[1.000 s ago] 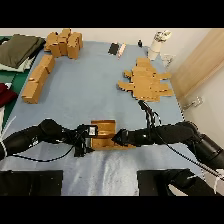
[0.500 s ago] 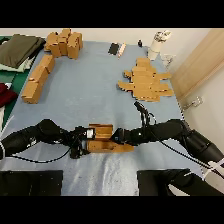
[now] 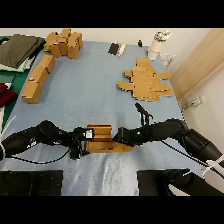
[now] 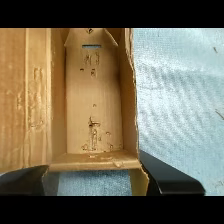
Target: Fold the box.
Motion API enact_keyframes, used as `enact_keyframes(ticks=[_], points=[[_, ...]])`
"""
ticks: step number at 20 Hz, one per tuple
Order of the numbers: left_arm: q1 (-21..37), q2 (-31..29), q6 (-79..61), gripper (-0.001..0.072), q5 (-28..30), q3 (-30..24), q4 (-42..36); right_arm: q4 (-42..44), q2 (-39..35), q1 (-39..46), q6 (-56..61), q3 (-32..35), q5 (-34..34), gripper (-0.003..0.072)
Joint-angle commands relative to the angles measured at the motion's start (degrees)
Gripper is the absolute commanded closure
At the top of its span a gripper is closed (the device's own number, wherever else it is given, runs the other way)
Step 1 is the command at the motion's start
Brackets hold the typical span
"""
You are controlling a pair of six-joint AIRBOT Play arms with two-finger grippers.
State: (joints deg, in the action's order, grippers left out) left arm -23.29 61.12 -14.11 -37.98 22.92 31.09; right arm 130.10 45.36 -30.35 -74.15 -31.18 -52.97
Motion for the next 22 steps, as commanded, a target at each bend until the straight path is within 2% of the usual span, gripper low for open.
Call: enact_keyframes(ticks=[1,2,4,12,17,22], points=[[0.1,0.1,0.0,0.0264,0.1,-0.1,-0.3,2.1,0.0,-0.3,-2.5,-0.4,0.6,0.0592],[0.0,0.1,0.0,0.0263,0.1,-0.1,-0.3,3.3,0.0,-0.8,-4.1,-0.7,1.6,0.0601],[0.1,0.1,0.0,0.0264,0.1,-0.1,-0.3,3.9,1.2,-2.0,-4.9,-1.5,4.6,0.0681],[0.1,0.1,0.0,0.0264,0.1,-0.1,-0.3,2.3,20.8,-2.2,-19.9,-14.3,5.7,0.0681],[0.1,0.1,0.0,0.0264,0.1,-0.1,-0.3,2.2,30.0,-2.3,-24.9,-14.6,4.5,0.0682],[0.1,0.1,0.0,0.0264,0.0,-0.1,-0.3,2.1,31.4,-2.3,-29.8,-14.6,3.1,0.0681]])
